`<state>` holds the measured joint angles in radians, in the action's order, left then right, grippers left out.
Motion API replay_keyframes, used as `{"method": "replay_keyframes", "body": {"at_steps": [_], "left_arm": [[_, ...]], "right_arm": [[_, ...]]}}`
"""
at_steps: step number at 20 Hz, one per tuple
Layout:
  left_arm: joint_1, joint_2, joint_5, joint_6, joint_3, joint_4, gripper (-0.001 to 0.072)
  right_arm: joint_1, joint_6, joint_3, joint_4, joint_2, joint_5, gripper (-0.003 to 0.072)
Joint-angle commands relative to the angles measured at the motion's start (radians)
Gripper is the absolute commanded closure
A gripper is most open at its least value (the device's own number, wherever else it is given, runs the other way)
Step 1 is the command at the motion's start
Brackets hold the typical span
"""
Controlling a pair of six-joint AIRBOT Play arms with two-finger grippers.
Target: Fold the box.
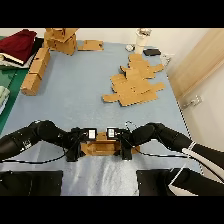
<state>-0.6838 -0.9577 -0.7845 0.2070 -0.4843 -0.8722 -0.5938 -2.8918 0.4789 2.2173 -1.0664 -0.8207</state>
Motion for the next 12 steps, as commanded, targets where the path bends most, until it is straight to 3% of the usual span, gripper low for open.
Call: {"method": "replay_keyframes", "body": {"at_steps": [1,11,12], "left_arm": [[-0.035,-0.008,-0.003,-0.005,0.0,0.003,0.0152],[-0.079,-0.06,0.08,-0.008,-0.001,0.048,0.0175],[-0.084,-0.065,0.079,-0.009,-0.001,0.048,0.0348]], "right_arm": [[0.0,0.0,0.0,0.0,0.0,0.0,0.0192],[0.0,0.0,0.0,-0.001,0.0,0.0,0.0192],[0.0,0.0,0.0,-0.001,0.0,0.0,0.0192]]}}
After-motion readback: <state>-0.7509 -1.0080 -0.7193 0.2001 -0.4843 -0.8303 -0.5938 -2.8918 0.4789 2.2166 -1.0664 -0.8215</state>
